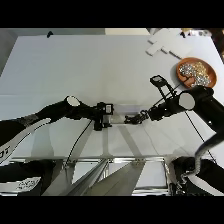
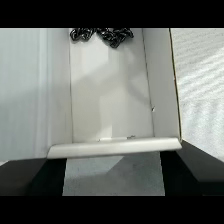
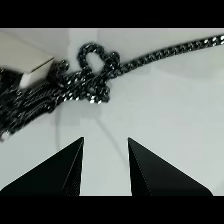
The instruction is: Fold the box and place the chain.
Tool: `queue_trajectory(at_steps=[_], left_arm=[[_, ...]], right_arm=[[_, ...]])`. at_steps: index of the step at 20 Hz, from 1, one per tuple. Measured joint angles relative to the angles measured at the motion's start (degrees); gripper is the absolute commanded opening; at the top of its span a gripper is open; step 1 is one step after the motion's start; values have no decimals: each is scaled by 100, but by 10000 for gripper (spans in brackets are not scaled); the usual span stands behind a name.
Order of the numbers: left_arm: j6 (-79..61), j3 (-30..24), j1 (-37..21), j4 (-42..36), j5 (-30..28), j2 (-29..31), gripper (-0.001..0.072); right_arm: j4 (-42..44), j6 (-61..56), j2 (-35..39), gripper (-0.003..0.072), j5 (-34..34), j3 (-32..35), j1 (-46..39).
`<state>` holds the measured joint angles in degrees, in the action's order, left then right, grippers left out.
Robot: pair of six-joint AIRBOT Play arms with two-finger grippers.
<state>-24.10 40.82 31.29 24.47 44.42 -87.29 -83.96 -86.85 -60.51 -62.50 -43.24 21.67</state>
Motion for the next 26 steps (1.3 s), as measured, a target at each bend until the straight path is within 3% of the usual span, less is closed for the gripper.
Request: queue_trajectory(at_steps=[5,12,15,19,21,26], left_arm=[[0,0,0,-2,0,0,12],[-2,0,0,-2,0,0,12],[0,0,0,0,0,0,12],[0,0,0,-2,0,0,12],[-2,0,0,0,0,0,12],[0,0,0,0,0,0,12]], right_arm=[[205,142,-787,258,518,107,-111],[623,437,-1239,249,933,133,-133],[662,479,-1305,158,960,133,-133],[675,520,-1331,94,914,149,-101],[662,549,-1331,16,887,177,-46],[651,581,-981,15,688,219,28]])
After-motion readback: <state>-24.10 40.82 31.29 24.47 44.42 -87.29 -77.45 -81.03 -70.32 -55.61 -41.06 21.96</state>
